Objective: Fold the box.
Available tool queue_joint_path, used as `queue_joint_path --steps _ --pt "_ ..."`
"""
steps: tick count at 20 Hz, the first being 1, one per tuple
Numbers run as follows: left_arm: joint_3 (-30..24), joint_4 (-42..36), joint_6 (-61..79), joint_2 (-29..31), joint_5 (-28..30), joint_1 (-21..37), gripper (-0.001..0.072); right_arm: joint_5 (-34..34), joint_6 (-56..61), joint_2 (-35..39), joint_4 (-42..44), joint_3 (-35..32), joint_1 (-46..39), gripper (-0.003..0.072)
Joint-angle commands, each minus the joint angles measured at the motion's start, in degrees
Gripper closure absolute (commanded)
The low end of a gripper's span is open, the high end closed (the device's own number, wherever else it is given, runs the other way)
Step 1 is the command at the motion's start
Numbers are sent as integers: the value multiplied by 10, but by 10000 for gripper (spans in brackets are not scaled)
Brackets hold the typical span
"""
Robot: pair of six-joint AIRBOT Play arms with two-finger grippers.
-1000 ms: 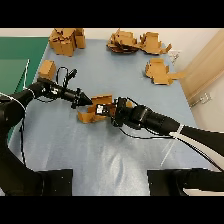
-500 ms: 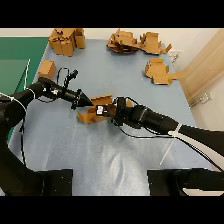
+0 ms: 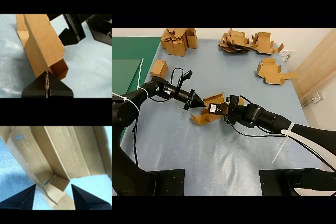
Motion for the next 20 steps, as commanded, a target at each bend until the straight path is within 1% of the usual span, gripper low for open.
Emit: queue_joint_path --steps 1,8,11,16,17,19,20 --pt "1 2 0 0 0 0 699 7 -27 0 59 1 -13 -33" --pt "0 4 -1 0 -1 -1 699 6 -214 -16 228 19 -33 -28" --pt "1 4 -1 0 -1 -1 699 5 -236 -29 230 30 -37 -28" --pt "1 4 -1 0 -1 -2 699 -8 -257 -31 242 31 -50 -27" --pt "1 4 -1 0 -1 -2 699 -8 -260 -30 239 31 -50 -27" --pt "1 6 -1 0 1 -2 699 -7 -260 -24 198 33 -46 -28" --pt "1 6 -1 0 0 -2 699 -9 -260 -21 197 37 -43 -27"
